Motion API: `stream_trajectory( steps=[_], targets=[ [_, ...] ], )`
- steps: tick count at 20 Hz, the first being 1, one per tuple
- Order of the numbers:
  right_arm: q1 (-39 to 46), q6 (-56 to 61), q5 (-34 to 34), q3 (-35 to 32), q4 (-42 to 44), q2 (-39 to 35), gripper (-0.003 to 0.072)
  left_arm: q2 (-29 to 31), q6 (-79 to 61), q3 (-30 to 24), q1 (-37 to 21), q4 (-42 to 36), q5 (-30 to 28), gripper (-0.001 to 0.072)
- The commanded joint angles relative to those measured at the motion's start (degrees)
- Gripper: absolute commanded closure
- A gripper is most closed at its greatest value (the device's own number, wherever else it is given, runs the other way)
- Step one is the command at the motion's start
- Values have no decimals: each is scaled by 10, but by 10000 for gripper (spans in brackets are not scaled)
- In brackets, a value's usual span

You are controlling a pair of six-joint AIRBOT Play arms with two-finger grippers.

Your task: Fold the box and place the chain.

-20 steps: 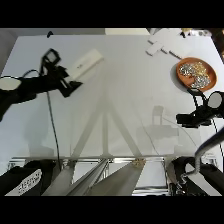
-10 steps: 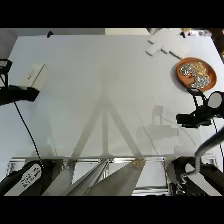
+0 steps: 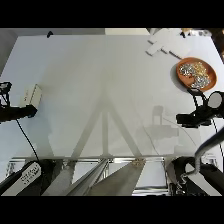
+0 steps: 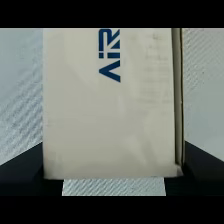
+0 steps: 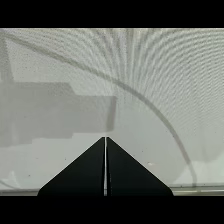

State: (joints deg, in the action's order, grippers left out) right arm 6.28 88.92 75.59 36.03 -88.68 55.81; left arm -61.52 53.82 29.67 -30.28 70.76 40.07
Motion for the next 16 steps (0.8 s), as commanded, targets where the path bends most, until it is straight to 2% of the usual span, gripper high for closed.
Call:
stream_trajectory(
  steps=[1,2,3,4,9,13,16],
  targets=[
    [0,0,0,0,0,0,670,0,6,-5,-3,7,17,186],
    [0,0,0,0,0,0,670,0,6,-5,-2,7,17,155],
    [0,0,0,0,0,0,670,1,6,-5,-1,9,17,64],
    [0,0,0,0,0,0,670,1,6,-5,0,10,19,9],
    [0,0,0,0,0,0,670,32,7,-5,4,38,19,7],
    [0,0,0,0,0,0,670,79,7,-5,57,55,23,8],
    [0,0,0,0,0,0,670,118,101,-5,99,124,32,8]
  ],
)
